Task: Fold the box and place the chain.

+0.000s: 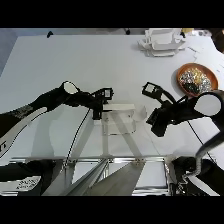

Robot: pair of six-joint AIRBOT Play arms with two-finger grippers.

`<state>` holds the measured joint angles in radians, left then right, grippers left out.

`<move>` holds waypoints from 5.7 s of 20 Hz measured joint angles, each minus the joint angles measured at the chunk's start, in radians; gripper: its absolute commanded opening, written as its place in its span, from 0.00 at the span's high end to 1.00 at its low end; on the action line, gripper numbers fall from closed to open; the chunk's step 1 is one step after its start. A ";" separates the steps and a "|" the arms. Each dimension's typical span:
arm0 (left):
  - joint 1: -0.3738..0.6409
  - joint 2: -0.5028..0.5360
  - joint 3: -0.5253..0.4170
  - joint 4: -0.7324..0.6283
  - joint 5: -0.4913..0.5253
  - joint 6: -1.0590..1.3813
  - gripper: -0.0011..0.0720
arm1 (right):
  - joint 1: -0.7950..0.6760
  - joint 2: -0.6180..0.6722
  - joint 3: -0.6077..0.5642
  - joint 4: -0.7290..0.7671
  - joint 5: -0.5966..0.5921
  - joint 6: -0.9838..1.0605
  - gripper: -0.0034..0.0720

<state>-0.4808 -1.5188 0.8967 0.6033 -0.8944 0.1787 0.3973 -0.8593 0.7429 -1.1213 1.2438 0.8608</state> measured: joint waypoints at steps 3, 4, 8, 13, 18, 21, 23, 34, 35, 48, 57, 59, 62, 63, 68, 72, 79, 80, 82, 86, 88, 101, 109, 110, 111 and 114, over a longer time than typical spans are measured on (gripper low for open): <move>0.000 0.000 0.000 0.000 0.000 0.000 0.97 | 0.016 -0.004 -0.087 0.071 -0.066 -0.204 0.94; 0.000 0.000 0.000 0.000 0.000 0.000 0.97 | 0.034 -0.008 -0.116 0.090 -0.102 -0.283 0.94; 0.000 0.000 0.000 0.000 0.000 0.000 0.97 | 0.102 -0.025 -0.221 0.127 -0.279 -0.547 0.24; 0.000 0.000 0.000 -0.001 0.000 0.000 0.97 | 0.229 -0.035 -0.366 0.117 -0.588 -0.673 0.02; 0.000 0.000 0.000 -0.001 0.000 0.000 0.97 | 0.300 -0.048 -0.458 0.055 -0.844 -0.702 0.03; 0.000 0.000 0.000 -0.001 0.000 0.000 0.97 | 0.310 -0.051 -0.467 0.040 -0.945 -0.705 0.03; 0.000 0.000 0.000 -0.001 0.000 0.000 0.97 | 0.314 -0.052 -0.462 0.036 -0.972 -0.699 0.03; 0.000 0.000 0.000 -0.001 0.000 0.000 0.97 | 0.180 -0.053 -0.355 0.130 -0.837 -0.663 0.03; 0.000 0.000 0.000 -0.001 0.000 0.000 0.97 | 0.167 -0.053 -0.351 0.153 -0.829 -0.678 0.03; 0.000 0.000 0.000 -0.002 0.000 0.000 0.97 | -0.022 -0.220 -0.295 0.494 -0.670 -1.036 0.03; 0.000 0.000 0.000 -0.003 0.000 0.000 0.97 | -0.117 -0.368 -0.217 0.599 -0.475 -1.309 0.04; 0.000 0.000 0.000 -0.003 0.000 0.000 0.97 | -0.121 -0.397 -0.213 0.636 -0.448 -1.370 0.07; 0.000 0.000 0.000 -0.003 -0.003 0.000 0.97 | -0.124 -0.432 -0.211 0.673 -0.420 -1.424 0.09; 0.000 0.000 0.000 -0.002 -0.005 0.001 0.97 | -0.124 -0.441 -0.210 0.680 -0.410 -1.432 0.09; -0.001 0.000 0.000 -0.002 -0.006 0.001 0.97 | -0.124 -0.489 -0.208 0.700 -0.373 -1.456 0.11; -0.001 -0.001 0.000 -0.003 -0.003 0.001 0.97 | -0.124 -0.518 -0.208 0.704 -0.379 -1.460 0.20; -0.002 -0.001 0.000 -0.003 -0.001 0.000 0.97 | -0.124 -0.530 -0.208 0.701 -0.395 -1.461 0.42; -0.002 -0.001 0.000 -0.003 -0.001 0.000 0.97 | -0.124 -0.531 -0.208 0.700 -0.395 -1.460 0.43; -0.002 -0.001 0.000 -0.003 -0.001 0.000 0.97 | -0.124 -0.534 -0.208 0.695 -0.397 -1.460 0.43; -0.002 -0.001 0.000 -0.003 0.000 0.000 0.97 | -0.134 -0.538 -0.208 0.684 -0.399 -1.460 0.48; -0.002 -0.001 0.000 -0.004 0.001 0.000 0.97 | -0.145 -0.539 -0.208 0.679 -0.396 -1.461 0.48; -0.002 -0.001 0.000 -0.004 0.001 0.000 0.97 | -0.160 -0.539 -0.208 0.673 -0.394 -1.461 0.47; -0.002 -0.001 0.000 -0.004 0.000 0.000 0.97 | -0.160 -0.539 -0.208 0.673 -0.394 -1.461 0.47; -0.002 -0.001 0.000 -0.004 0.000 0.000 0.97 | -0.160 -0.539 -0.208 0.673 -0.394 -1.461 0.47; -0.002 -0.001 0.000 -0.004 0.000 0.000 0.97 | -0.160 -0.539 -0.208 0.673 -0.394 -1.461 0.47; -0.002 -0.002 0.000 -0.004 0.000 -0.001 0.97 | -0.160 -0.539 -0.208 0.673 -0.394 -1.461 0.47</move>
<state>-0.4828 -1.5204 0.8963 0.5995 -0.8940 0.1776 0.2371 -1.3983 0.5346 -0.4480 0.8494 -0.6003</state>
